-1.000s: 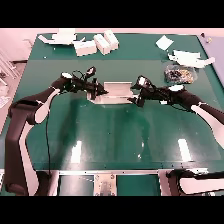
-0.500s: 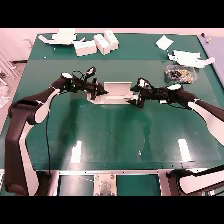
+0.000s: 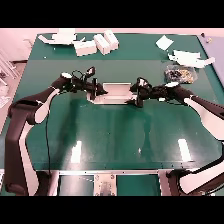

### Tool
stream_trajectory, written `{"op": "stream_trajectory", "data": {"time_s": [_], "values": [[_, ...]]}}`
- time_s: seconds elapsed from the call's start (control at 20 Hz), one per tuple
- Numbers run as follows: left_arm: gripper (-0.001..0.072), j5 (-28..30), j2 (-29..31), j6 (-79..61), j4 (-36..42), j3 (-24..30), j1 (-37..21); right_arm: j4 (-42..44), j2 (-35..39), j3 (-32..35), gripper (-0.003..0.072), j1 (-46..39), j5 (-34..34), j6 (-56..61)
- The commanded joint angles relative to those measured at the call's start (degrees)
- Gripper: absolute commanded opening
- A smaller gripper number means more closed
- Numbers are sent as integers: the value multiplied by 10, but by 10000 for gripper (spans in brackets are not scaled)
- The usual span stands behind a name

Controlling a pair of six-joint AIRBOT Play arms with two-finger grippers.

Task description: Fold the box and place the chain.

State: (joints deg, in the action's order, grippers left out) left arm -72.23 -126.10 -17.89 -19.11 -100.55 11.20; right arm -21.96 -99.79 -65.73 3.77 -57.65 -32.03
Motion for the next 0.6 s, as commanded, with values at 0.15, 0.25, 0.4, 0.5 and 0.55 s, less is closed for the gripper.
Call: {"op": "stream_trajectory", "data": {"time_s": [0.15,0.25,0.4,0.5,0.55], "values": [[19,2,0,0,2,0,0,-25,-21,-29,677,0,-50,-13],[19,2,0,0,2,0,0,-25,-32,-39,677,-1,-50,-15],[19,2,0,0,2,0,0,-23,-47,-46,677,-6,-50,-17],[19,3,0,0,2,0,0,-16,-53,-53,677,-12,-51,-16],[19,2,0,0,2,0,0,-11,-53,-55,677,-16,-54,-17]]}}
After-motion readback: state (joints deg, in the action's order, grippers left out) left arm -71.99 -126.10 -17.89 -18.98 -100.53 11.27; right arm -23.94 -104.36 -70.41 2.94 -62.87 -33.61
